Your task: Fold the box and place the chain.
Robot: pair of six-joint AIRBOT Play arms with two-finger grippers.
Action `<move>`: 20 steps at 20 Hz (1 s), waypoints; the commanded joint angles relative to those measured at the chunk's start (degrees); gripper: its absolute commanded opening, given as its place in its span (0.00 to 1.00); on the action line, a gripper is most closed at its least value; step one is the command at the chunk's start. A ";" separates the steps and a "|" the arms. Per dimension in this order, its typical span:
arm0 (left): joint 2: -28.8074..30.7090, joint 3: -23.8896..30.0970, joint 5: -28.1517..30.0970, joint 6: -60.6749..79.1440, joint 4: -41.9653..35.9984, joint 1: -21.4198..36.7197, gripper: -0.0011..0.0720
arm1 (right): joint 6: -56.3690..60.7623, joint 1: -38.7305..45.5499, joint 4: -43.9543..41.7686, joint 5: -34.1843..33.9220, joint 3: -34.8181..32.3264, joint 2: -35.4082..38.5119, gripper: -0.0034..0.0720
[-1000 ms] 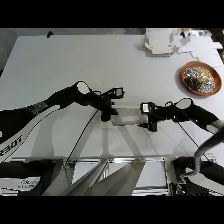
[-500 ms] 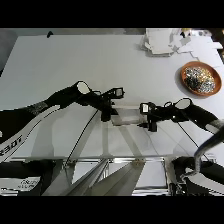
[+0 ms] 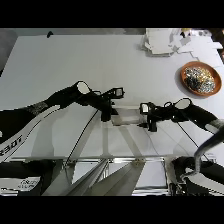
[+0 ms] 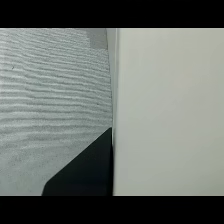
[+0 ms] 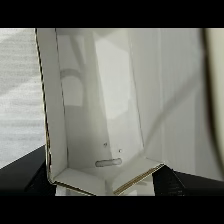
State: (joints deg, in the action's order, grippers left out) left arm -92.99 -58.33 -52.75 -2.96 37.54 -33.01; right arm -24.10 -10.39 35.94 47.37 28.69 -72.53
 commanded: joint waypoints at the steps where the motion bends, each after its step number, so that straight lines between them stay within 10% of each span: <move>1: -0.04 -0.02 0.02 0.00 0.02 -0.04 0.03 | 0.02 -0.02 0.02 -0.09 0.00 0.00 0.62; 20: -0.02 -0.02 -0.66 -0.02 0.61 0.24 0.03 | 0.02 0.00 0.04 -0.09 0.00 0.02 0.62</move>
State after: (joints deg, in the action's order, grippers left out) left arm -92.99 -58.33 -52.90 -2.96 37.54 -32.95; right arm -24.08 -10.39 35.99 47.27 28.69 -72.53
